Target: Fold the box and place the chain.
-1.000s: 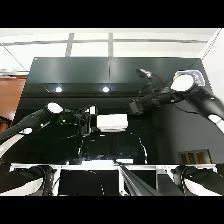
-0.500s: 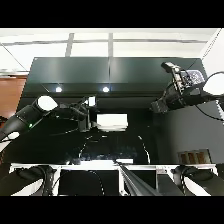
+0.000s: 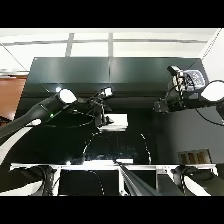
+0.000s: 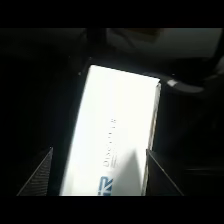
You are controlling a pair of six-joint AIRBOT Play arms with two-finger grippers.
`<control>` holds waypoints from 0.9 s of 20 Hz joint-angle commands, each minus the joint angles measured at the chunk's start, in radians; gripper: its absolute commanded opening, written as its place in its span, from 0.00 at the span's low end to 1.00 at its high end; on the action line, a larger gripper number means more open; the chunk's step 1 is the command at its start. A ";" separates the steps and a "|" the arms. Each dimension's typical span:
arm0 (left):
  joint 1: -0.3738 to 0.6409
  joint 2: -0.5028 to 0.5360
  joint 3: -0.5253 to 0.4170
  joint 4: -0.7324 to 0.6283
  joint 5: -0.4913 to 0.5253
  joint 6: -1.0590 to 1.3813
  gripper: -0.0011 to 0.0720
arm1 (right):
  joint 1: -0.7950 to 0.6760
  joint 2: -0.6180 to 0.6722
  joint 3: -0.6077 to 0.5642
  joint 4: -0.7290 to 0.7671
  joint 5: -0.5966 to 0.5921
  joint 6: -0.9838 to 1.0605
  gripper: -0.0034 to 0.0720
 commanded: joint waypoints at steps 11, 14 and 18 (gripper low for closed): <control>-0.072 -0.039 0.025 0.191 -0.007 -0.011 0.98 | -0.003 0.001 -0.028 -0.004 -0.042 0.000 0.07; -0.127 -0.047 0.024 0.209 0.080 -0.014 0.98 | -0.003 0.001 -0.028 -0.004 -0.045 0.000 0.07; -0.163 -0.076 0.024 0.272 0.113 -0.019 0.98 | -0.003 0.001 -0.028 -0.004 -0.066 0.000 0.07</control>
